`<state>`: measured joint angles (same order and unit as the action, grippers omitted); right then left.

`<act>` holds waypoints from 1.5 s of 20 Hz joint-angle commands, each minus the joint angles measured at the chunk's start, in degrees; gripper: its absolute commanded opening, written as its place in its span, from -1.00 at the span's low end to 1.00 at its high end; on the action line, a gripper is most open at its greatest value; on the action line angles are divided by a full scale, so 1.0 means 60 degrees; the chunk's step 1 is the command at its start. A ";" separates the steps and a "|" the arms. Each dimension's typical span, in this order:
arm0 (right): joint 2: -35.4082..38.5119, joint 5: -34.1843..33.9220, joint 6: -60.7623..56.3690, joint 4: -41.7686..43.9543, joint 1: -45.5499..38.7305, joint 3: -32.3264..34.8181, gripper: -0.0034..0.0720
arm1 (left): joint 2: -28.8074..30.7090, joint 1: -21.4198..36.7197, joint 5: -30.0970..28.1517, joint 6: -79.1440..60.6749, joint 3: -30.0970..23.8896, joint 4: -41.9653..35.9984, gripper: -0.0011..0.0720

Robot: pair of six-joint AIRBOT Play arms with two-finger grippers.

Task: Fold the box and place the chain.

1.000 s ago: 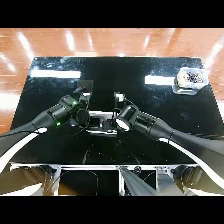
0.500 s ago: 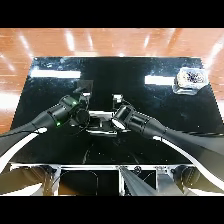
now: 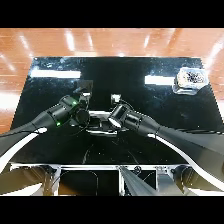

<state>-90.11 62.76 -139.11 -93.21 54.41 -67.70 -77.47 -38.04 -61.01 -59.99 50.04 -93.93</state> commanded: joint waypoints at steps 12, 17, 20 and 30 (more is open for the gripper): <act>-0.0055 -0.0328 0.0335 0.0372 -0.0073 -0.0022 0.47 | 0.0000 0.0004 0.0000 -0.0007 0.0000 0.0029 -0.90; -0.0026 -0.0270 0.0335 0.0379 -0.0073 -0.0040 0.35 | 0.0000 0.0004 -0.0004 -0.0007 0.0000 0.0025 -0.90; 0.0055 -0.0200 0.0335 0.0353 -0.0073 -0.0044 0.35 | 0.0000 0.0004 -0.0004 -0.0007 0.0000 0.0029 -0.90; 0.0073 -0.0062 0.0769 0.0321 -0.0138 -0.0044 -0.83 | 0.0000 0.0004 -0.0080 -0.0007 0.0000 0.0029 -0.90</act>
